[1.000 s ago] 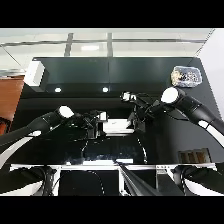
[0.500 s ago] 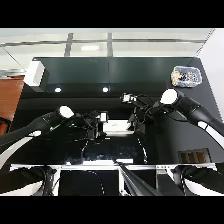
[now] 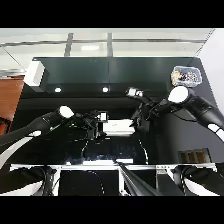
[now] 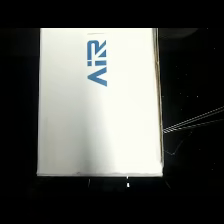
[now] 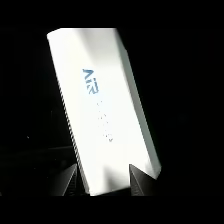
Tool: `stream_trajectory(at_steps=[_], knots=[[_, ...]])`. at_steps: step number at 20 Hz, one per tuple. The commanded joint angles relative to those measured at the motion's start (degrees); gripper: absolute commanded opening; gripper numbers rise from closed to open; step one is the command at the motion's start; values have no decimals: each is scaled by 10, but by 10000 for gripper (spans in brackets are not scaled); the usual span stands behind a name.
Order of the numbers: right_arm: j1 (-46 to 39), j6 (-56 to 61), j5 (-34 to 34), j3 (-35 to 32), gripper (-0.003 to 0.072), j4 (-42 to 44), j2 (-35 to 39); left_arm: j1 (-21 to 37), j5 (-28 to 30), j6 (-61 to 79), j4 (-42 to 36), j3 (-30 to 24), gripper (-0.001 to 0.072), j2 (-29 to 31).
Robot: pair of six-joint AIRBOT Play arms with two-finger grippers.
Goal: Fold the box and place the chain.
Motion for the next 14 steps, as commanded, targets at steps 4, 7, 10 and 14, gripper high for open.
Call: stream_trajectory(at_steps=[4, 7, 10, 14], knots=[[-62, 160, 78, -113, 3, 184, 20, 0, 0, 2, 0, 0, 353, 0], [-57, 163, -20, -148, 6, 303, 18, 0, 0, 2, 0, 0, 353, 0], [-42, 193, -75, -148, 6, 304, -7, 0, 0, 2, 0, 0, 353, 0], [-22, 199, -95, -150, 6, 266, -44, 0, 0, 2, 0, 0, 353, 0]])
